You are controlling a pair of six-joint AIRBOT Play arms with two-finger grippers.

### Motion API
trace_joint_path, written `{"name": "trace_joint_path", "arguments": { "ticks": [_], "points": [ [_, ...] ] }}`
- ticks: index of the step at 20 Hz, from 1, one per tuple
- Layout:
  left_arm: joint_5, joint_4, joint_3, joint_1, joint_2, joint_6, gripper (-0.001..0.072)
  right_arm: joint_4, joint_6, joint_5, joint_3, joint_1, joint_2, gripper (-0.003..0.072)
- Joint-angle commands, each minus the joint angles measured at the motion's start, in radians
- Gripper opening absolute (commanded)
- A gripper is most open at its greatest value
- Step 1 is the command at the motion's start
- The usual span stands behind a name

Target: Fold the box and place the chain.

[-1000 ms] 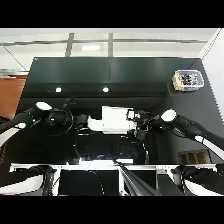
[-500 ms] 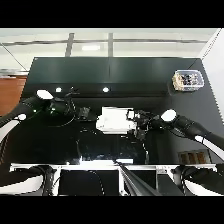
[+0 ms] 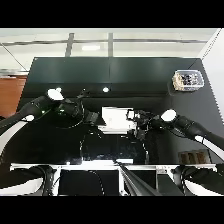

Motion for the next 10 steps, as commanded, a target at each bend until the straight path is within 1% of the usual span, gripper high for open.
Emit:
{"name": "trace_joint_path", "arguments": {
  "ticks": [1, 3, 6, 10],
  "points": [
    [0.077, 0.080, 0.040, -0.068, 0.000, -0.169, 0.0619, 0.000, 0.000, -0.001, 0.000, 0.000, 0.000, 0.0097],
    [0.121, 0.186, 0.077, -0.117, 0.000, -0.294, 0.0619, 0.000, 0.001, -0.001, 0.000, 0.000, 0.000, 0.0096],
    [0.129, 0.347, 0.125, -0.176, 0.000, -0.468, 0.0618, 0.000, 0.001, -0.001, 0.000, 0.000, 0.000, 0.0097],
    [0.163, 0.434, 0.142, -0.221, -0.001, -0.598, 0.0618, 0.000, 0.001, -0.001, 0.000, 0.000, 0.000, 0.0097]
  ]
}}
